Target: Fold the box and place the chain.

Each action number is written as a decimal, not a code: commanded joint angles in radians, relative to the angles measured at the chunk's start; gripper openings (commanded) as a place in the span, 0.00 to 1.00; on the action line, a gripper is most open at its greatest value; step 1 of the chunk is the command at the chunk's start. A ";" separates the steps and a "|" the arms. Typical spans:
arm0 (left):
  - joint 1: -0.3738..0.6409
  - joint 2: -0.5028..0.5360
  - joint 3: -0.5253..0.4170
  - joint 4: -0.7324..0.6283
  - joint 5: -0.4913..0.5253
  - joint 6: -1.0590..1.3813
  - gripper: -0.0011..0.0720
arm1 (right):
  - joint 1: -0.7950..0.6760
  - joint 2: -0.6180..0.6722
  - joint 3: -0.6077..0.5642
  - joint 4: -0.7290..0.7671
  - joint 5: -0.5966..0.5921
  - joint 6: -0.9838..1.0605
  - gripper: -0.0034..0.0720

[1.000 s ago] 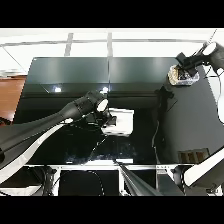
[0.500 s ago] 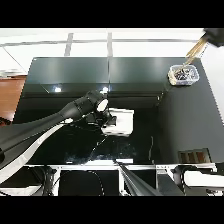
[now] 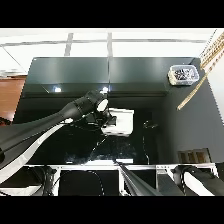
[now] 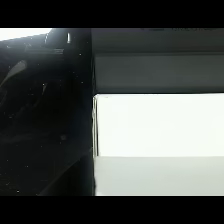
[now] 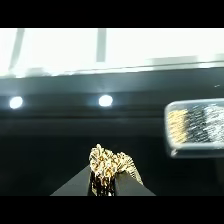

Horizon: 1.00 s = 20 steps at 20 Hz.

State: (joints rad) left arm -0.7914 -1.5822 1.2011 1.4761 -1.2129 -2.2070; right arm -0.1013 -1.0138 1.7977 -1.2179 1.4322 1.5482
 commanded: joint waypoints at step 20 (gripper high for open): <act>0.000 0.001 0.001 0.000 0.004 0.000 0.05 | 0.525 0.076 -0.541 0.397 -0.267 -0.034 0.07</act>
State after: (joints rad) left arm -0.7914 -1.5822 1.2011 1.4761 -1.2087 -2.2070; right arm 0.3771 -0.9279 1.3350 -0.8268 1.2499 1.5143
